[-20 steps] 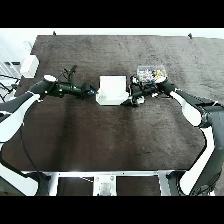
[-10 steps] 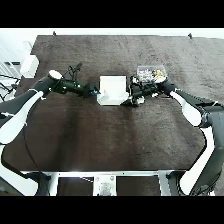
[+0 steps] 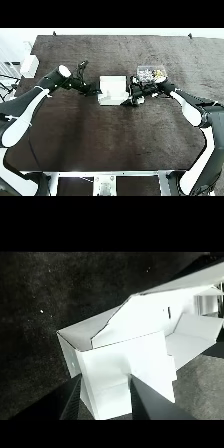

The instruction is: Fold the box and place the chain.

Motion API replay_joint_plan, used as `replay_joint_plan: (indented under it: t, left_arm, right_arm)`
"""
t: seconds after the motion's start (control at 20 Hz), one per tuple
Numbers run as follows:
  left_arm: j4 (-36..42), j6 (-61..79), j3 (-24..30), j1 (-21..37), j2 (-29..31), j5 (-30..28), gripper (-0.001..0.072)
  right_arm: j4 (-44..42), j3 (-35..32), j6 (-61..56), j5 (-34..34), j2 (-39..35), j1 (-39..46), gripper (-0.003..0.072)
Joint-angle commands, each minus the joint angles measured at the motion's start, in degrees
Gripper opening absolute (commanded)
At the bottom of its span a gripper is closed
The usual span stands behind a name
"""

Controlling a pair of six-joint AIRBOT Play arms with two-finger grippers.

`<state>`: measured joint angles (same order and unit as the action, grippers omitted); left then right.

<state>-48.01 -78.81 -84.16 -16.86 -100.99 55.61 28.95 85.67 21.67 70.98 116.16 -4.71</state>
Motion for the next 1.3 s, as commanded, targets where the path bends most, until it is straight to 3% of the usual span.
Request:
replay_joint_plan:
  t: [0.0,0.35,0.6,0.95,1.25]
  left_arm:
    - [-5.4,-6.6,-1.7,-2.1,0.0,-0.8,0.0362]
    - [-13.4,-17.0,-1.9,-5.0,0.0,-0.9,0.0362]
    - [-23.0,-24.0,-5.6,-8.2,-0.1,-0.3,0.0362]
    - [-26.4,-28.3,-5.9,-10.8,-0.1,-0.3,0.0363]
    - [-30.9,-32.0,-11.5,-12.3,-4.0,7.7,0.0363]
  right_arm:
    - [0.0,0.0,0.0,0.0,0.0,0.0,0.0602]
    - [0.0,0.0,0.0,0.0,0.0,0.0,0.0602]
    - [0.0,0.0,0.0,0.0,0.0,0.0,0.0602]
    - [0.0,0.0,0.0,0.0,0.0,0.0,0.0602]
    - [0.0,0.0,0.0,0.0,0.0,0.0,0.0602]
